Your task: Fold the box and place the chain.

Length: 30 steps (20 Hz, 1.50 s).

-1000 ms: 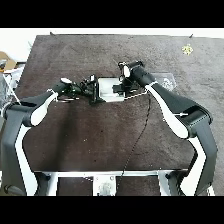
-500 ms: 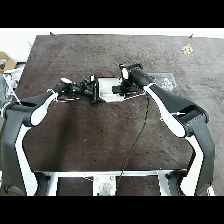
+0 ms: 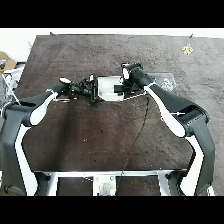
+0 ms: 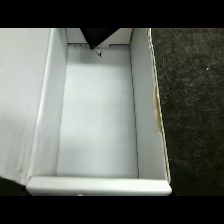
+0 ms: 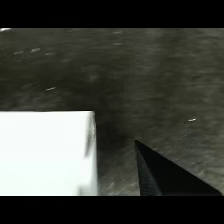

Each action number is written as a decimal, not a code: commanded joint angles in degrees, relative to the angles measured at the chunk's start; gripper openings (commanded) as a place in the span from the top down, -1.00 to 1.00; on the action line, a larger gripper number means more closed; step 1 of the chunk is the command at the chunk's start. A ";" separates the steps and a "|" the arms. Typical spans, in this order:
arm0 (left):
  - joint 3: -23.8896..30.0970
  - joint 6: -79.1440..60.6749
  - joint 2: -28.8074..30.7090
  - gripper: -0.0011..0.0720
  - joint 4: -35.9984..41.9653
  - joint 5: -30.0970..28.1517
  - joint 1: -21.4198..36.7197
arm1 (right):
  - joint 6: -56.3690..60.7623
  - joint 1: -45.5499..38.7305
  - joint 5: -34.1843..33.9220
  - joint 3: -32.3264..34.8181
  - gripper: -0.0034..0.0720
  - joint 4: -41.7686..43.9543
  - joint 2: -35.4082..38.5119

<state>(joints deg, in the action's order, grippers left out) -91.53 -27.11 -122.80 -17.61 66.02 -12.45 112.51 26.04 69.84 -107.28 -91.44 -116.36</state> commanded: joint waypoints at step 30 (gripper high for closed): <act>0.04 0.09 0.00 0.80 0.07 -0.02 -0.07 | -30.49 -26.14 4.55 -0.09 0.21 11.41 2.14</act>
